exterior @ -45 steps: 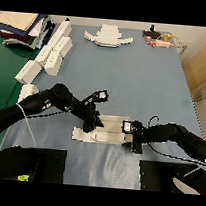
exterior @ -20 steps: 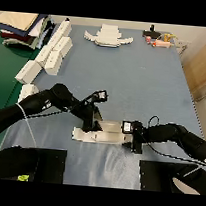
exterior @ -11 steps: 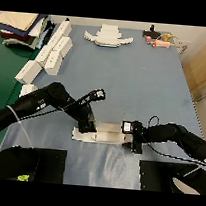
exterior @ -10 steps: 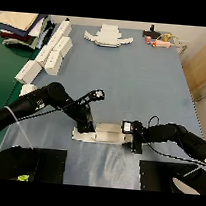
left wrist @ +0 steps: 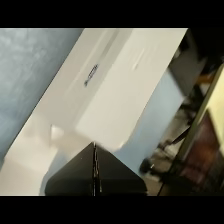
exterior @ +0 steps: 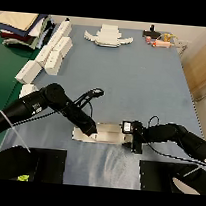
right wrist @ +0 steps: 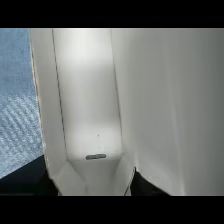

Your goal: Fold the box.

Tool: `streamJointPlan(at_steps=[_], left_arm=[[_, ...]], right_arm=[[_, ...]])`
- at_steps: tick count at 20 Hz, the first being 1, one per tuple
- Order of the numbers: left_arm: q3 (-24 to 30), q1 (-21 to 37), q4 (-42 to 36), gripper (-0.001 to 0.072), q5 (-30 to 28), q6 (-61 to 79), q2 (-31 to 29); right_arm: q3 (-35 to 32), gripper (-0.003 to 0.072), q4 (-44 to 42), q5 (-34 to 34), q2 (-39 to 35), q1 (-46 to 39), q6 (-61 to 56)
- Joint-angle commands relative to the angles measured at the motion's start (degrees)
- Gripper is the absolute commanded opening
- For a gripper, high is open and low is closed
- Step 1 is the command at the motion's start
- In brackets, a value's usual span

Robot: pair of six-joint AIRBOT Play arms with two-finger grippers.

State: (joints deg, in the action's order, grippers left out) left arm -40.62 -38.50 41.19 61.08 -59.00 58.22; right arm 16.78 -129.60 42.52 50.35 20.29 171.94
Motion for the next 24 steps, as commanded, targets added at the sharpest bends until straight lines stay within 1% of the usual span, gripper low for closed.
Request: streamJointPlan(at_steps=[1, 3, 7, 14, 17, 24], left_arm=[[-1.11, -0.94, -7.37, 0.0014, -9.6, -5.18, 4.15], [-2.32, 0.39, -7.37, 0.0014, -13.07, -7.76, 7.43], [-3.67, 3.61, -7.34, 0.0014, -14.86, -11.13, 11.28], [-3.67, 3.87, -7.78, 0.0014, -14.38, -14.12, 16.41], [-3.67, 3.54, -7.96, 0.0014, -13.11, -14.19, 18.21], [-3.67, 3.5, -7.96, 0.0014, -12.61, -14.56, 18.51]], right_arm=[[-0.04, 0.0462, 0.0, -0.02, -0.07, 0.02, 0.0], [-0.04, 0.0461, 0.11, -0.02, -0.04, 0.02, -0.02], [-0.04, 0.0461, 0.15, -0.02, -0.04, 0.02, 0.0], [-0.04, 0.0461, 0.17, 0.0, -0.04, 0.02, 0.0], [-0.04, 0.0461, 0.17, -0.02, -0.04, 0.02, 0.0], [-0.04, 0.0462, 0.17, -0.02, -0.04, 0.02, 0.0]])
